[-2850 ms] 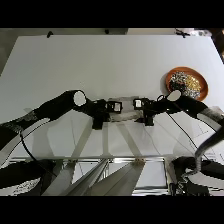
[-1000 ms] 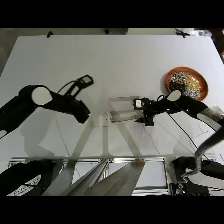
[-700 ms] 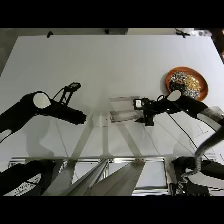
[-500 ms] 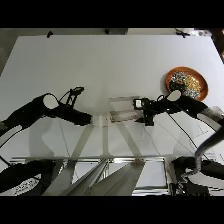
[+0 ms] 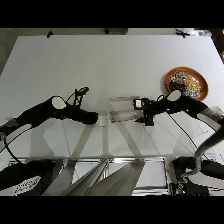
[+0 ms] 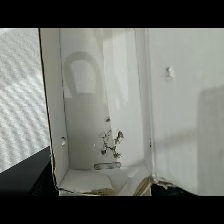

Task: Fold the box and place the chain.

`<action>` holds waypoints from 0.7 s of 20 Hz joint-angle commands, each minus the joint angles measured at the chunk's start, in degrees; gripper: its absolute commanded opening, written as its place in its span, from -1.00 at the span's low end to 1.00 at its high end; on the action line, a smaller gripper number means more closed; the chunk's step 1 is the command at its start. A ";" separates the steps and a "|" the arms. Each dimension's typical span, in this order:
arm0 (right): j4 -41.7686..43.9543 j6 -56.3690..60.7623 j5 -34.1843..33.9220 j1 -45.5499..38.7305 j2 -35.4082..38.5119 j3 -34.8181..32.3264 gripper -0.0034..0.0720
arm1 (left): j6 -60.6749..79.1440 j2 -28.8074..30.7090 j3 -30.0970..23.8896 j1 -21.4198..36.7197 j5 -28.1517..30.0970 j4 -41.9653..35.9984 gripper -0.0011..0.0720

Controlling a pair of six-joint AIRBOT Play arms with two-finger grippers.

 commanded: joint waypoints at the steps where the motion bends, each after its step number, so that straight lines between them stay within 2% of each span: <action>1: 0.00 0.02 0.04 0.00 0.02 0.02 0.16 | 0.74 -0.50 -0.02 -0.98 0.79 -1.27 -0.96; 5: 0.00 0.02 0.02 0.00 0.02 0.02 0.16 | 5.14 -0.63 -0.02 -2.36 1.99 -4.35 -0.93; 7: 0.00 0.02 0.04 0.00 0.02 0.02 0.16 | 9.05 -0.63 0.00 -3.13 2.82 -7.67 -0.65; 9: 0.00 0.02 0.04 0.00 0.02 0.02 0.16 | 9.73 -0.63 0.00 -3.76 3.50 -9.18 -0.53; 14: 0.00 0.02 0.04 0.00 0.02 0.02 0.16 | 9.51 1.05 0.02 -3.82 3.43 -10.64 -0.53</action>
